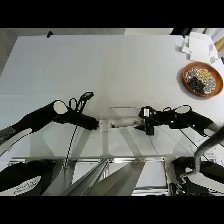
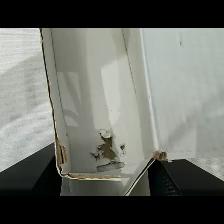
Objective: Fold the box and place the chain.
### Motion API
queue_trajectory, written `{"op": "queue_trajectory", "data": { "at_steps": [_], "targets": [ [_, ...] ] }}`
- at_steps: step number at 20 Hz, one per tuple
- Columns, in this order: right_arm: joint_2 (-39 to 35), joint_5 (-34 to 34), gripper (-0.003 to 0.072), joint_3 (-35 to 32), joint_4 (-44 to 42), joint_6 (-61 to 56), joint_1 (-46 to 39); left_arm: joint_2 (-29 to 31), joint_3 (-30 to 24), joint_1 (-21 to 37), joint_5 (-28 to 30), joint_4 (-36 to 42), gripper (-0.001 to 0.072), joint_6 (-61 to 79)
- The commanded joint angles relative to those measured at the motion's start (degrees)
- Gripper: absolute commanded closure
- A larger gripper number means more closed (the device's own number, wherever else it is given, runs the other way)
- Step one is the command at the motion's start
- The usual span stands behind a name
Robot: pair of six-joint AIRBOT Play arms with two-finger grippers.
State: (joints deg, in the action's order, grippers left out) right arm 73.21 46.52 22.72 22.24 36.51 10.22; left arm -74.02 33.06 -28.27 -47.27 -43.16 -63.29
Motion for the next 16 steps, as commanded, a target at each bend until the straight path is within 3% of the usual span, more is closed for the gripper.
{"op": "queue_trajectory", "data": {
  "at_steps": [1,9,12,16],
  "targets": [
    [0.0,0.0,0.0351,0.0,0.0,0.0,0.0,0.5,0.0,-1.7,1.0,2.0,0.0706,0.2],
    [0.0,0.0,0.0351,0.0,0.0,0.0,0.0,3.9,0.0,-1.9,2.5,5.1,0.0698,0.0],
    [0.0,0.0,0.0351,0.0,0.0,0.0,0.0,4.0,0.0,-1.9,2.4,5.3,0.0632,0.0],
    [0.0,0.0,0.0351,0.0,0.0,0.0,0.0,4.0,0.0,-1.9,2.5,6.8,0.0621,0.0]
  ]
}}
